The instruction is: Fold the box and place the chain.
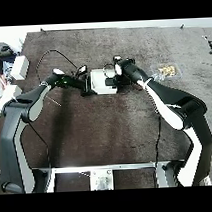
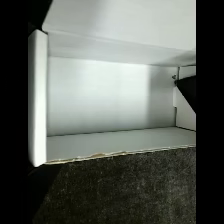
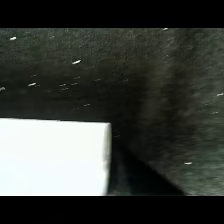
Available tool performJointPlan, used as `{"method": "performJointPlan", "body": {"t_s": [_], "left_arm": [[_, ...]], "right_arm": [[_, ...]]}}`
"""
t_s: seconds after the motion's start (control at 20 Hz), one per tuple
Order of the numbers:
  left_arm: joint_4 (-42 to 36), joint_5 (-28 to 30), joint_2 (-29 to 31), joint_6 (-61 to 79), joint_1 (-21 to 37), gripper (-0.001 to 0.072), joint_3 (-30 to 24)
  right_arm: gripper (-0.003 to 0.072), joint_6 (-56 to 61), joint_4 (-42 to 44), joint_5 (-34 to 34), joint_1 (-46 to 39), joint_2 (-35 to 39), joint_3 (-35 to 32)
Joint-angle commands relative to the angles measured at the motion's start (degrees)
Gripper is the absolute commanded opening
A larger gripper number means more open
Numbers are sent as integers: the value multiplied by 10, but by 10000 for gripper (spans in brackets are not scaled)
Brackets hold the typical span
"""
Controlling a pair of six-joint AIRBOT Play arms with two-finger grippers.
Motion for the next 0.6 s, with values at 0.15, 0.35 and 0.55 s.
{"method": "performJointPlan", "body": {"t_s": [0.15,0.35,0.55], "left_arm": [[0,0,0,0,0,443,0],[0,0,0,0,0,444,0],[0,0,0,0,0,443,0]], "right_arm": [[241,12,5,-5,0,21,0],[242,-15,13,19,0,38,0],[241,-72,16,45,-12,79,0]]}}
